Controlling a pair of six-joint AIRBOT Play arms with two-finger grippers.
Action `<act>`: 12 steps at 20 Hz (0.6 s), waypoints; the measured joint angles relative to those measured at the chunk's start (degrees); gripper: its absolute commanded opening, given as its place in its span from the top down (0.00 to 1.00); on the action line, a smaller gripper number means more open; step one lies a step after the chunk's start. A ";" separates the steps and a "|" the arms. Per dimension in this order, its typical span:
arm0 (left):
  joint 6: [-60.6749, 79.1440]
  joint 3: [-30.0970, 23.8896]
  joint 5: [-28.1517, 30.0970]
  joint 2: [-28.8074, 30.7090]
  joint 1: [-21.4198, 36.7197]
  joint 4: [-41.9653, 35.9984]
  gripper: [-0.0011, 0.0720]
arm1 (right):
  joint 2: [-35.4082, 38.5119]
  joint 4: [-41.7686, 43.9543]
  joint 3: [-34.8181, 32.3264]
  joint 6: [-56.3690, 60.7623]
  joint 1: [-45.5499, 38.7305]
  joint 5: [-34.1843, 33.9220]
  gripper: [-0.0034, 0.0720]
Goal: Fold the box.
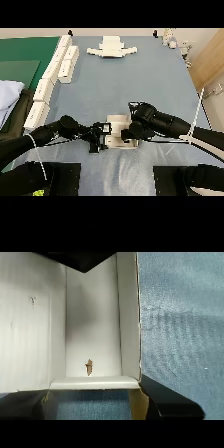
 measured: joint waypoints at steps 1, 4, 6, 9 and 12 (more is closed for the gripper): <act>0.00 0.00 0.00 0.02 0.00 0.00 0.34 | 0.13 -0.31 1.57 -0.83 -0.02 -1.97 0.06; 0.00 0.00 0.02 0.00 0.00 0.00 0.34 | 1.60 -2.67 5.81 -3.58 0.00 -8.59 0.09; 0.00 0.00 0.02 0.00 0.00 0.00 0.34 | 3.67 -6.29 7.61 -5.14 -0.02 -13.11 0.57; 0.00 0.00 0.02 0.00 0.00 0.00 0.34 | 6.27 -12.41 8.15 -7.41 -2.45 -17.66 0.77; -0.02 0.00 0.02 0.00 0.00 0.00 0.34 | 7.08 -13.64 6.21 -11.56 -10.99 -15.61 0.95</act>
